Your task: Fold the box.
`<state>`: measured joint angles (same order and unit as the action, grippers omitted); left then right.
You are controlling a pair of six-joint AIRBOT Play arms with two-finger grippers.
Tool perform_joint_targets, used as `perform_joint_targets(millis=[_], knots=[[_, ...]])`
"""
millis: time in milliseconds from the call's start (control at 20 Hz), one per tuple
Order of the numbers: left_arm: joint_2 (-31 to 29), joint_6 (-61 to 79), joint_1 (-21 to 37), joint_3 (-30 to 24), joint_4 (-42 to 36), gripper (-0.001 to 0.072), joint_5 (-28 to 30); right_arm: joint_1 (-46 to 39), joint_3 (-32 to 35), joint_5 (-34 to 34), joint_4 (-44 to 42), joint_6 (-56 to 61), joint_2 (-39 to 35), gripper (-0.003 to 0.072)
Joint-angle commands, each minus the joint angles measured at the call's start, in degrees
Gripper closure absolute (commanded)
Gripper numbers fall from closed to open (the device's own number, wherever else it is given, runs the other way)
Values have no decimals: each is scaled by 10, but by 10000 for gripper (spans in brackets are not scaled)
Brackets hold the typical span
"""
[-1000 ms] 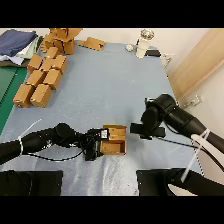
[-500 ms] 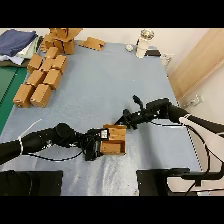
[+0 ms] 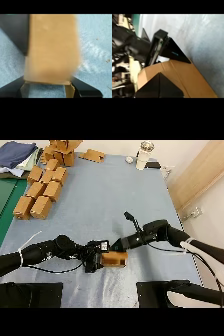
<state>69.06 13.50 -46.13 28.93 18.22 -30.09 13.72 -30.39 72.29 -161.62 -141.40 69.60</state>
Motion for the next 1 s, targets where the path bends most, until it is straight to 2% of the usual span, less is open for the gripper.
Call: perform_joint_targets(millis=[0,250,600,800,900,950], knots=[[0,0,0,0,0,191,0,43,43,-92,43,-49,-75,679],[0,0,0,0,0,191,0,110,54,-192,140,-64,-182,623],[0,0,0,0,0,192,0,244,58,-296,328,-56,-295,614],[0,0,0,0,0,191,0,311,113,-365,405,-25,-371,614],[0,0,0,0,0,191,0,337,139,-374,446,-25,-403,536],[0,0,0,0,0,191,0,343,146,-373,476,-26,-411,421]])
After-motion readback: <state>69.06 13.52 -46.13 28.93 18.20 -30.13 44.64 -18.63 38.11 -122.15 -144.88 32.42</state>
